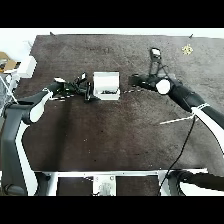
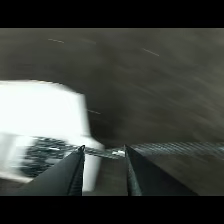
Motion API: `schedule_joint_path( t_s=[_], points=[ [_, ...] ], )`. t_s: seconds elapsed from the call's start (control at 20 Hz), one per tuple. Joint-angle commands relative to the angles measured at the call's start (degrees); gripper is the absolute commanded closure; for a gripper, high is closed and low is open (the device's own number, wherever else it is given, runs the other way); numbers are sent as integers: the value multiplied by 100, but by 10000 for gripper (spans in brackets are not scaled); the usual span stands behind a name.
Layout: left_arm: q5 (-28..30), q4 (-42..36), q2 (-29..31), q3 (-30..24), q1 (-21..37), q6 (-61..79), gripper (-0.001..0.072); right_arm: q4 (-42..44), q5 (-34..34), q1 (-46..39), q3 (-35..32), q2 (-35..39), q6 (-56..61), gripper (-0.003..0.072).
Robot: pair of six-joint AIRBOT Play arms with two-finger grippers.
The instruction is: Fold the box and place the chain.
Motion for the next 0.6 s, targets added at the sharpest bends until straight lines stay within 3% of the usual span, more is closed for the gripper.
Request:
schedule_joint_path(
  t_s=[0.0,0.2,0.55],
  points=[
    [2,0,2,-2,0,0,314,-22,-11,-850,-450,-210,345,390],
    [2,0,2,-2,0,0,314,608,-715,-1051,-439,-962,354,391],
    [2,0,2,-2,0,0,314,1067,-804,-1025,284,-1897,356,392]
  ],
)
